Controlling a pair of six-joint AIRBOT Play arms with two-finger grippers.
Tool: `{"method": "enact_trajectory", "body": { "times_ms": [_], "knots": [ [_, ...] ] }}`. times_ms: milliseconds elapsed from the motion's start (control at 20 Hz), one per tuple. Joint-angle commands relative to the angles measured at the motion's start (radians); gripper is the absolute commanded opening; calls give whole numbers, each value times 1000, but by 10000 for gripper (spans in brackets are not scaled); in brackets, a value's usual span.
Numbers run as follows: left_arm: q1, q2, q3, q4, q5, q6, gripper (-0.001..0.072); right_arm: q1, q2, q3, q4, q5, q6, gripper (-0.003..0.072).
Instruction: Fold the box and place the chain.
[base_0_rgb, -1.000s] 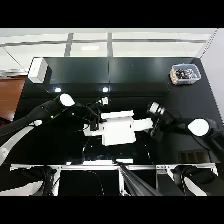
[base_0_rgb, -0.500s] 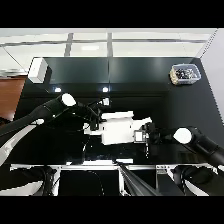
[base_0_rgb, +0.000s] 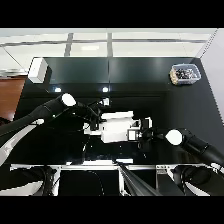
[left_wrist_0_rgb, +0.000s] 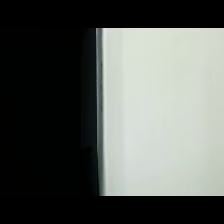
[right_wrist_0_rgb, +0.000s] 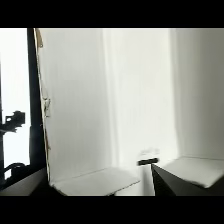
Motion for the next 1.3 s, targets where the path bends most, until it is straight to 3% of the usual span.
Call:
{"method": "enact_trajectory", "body": {
  "times_ms": [0, 250, 600, 950, 1250],
  "knots": [
    [0, 0, 1, 0, 2, 0, 26, 2, 6, 33, 10, -34, -3, 712],
    [0, 0, 2, -2, -34, 0, 26, -80, 11, 113, 12, 172, -5, 711],
    [0, 0, 2, 0, -51, 1, 26, -206, 10, 113, 132, 153, -10, 711],
    [-2, 0, 2, 0, -53, 1, 26, -220, -106, 113, 397, 262, -279, 710],
    [-22, 0, 1, 1, -50, 1, 26, -219, -179, 98, 395, 301, -309, 704]
  ]
}}
